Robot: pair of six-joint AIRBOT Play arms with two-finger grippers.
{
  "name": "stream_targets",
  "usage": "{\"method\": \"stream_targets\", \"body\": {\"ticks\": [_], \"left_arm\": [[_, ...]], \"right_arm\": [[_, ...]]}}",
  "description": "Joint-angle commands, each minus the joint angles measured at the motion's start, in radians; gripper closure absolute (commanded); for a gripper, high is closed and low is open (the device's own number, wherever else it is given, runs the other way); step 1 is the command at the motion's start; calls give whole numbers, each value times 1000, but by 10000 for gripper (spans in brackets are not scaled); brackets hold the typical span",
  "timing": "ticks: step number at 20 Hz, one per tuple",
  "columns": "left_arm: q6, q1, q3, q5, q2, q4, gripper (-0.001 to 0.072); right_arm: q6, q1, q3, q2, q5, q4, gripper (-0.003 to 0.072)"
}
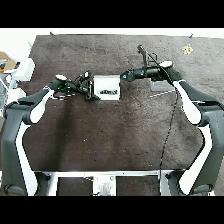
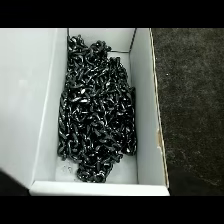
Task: Fold the box and place the chain.
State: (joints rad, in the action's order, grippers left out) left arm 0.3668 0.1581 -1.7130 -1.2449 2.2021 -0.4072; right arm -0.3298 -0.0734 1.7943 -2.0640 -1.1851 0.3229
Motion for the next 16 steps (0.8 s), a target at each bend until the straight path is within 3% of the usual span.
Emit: {"method": "stream_targets", "body": {"ticks": [1,6,12,16], "left_arm": [[0,0,0,0,0,0,349],[0,0,0,0,0,0,350],[0,0,0,0,0,0,350],[0,0,0,0,0,0,349]], "right_arm": [[146,-5,3,21,-70,-7,491],[223,-16,-15,86,-172,16,493],[330,-87,-51,120,-111,129,492],[383,-114,-51,122,-80,108,491]]}}
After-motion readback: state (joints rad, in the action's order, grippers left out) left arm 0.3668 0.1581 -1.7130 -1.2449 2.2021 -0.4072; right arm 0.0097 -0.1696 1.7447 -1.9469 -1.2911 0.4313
